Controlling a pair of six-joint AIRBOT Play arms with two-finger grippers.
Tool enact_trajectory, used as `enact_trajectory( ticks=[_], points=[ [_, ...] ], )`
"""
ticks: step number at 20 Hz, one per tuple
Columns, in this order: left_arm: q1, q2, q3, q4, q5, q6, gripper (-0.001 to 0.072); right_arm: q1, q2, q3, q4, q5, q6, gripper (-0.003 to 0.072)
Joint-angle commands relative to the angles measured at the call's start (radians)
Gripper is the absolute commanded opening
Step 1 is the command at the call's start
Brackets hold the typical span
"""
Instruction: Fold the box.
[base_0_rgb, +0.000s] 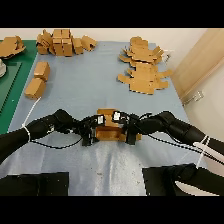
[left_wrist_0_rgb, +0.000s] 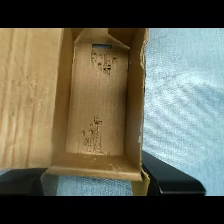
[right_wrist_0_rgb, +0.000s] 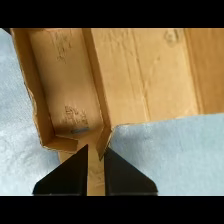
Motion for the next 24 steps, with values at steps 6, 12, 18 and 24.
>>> enact_trajectory(
  ticks=[6,12,18,24],
  points=[
    [0.0,-0.001,0.0,0.0,0.0,0.0,0.0525,0.002,-0.003,0.0,0.134,-0.01,-0.079,0.0083],
    [0.0,-0.001,0.0,0.0,0.0,0.0,0.0525,0.002,-0.009,-0.001,0.19,-0.007,-0.134,0.0103],
    [0.0,-0.001,0.0,0.0,0.0,0.0,0.0525,0.002,-0.027,0.0,0.288,-0.009,-0.22,0.0128],
    [0.0,-0.001,0.0,0.0,0.0,0.0,0.0525,0.002,-0.027,-0.001,0.288,-0.009,-0.234,0.0343]
  ],
)
